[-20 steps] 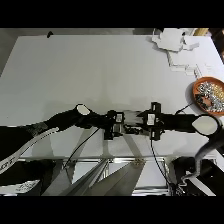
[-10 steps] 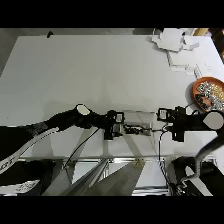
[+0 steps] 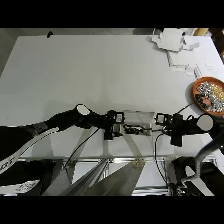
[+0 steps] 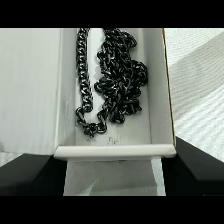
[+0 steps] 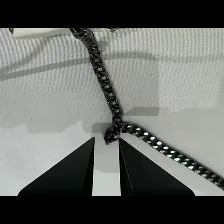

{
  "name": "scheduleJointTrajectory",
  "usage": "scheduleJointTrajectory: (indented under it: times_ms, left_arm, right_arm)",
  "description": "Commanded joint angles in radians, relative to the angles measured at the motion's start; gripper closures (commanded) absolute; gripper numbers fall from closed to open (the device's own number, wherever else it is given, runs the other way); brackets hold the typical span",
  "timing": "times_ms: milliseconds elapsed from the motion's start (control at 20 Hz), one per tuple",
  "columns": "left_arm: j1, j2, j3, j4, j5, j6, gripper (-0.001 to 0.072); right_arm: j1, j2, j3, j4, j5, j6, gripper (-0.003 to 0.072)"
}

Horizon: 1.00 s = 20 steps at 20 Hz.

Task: Fold the box and place the chain.

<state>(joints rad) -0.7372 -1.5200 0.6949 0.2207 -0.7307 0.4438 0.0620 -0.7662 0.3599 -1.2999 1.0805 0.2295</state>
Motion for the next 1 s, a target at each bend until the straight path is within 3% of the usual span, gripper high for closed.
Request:
scheduleJointTrajectory:
  times_ms: [0,150,350,950]
  left_arm:
    - [0.000,0.001,0.000,0.000,0.000,0.000,0.0491]
    - [0.000,0.001,0.000,0.000,0.000,0.000,0.0491]
    - [0.000,0.001,0.000,0.000,0.000,0.000,0.0491]
    - [0.000,0.001,0.000,0.000,0.000,0.000,0.0491]
  right_arm:
    - [-0.001,-0.039,-0.005,-0.001,-0.005,0.003,0.0535]
    - [-0.001,-0.064,-0.005,-0.002,-0.012,0.007,0.0536]
    - [-0.001,-0.088,-0.005,-0.001,-0.020,0.010,0.0635]
    - [-0.001,-0.086,-0.005,-0.002,-0.022,0.041,0.0665]
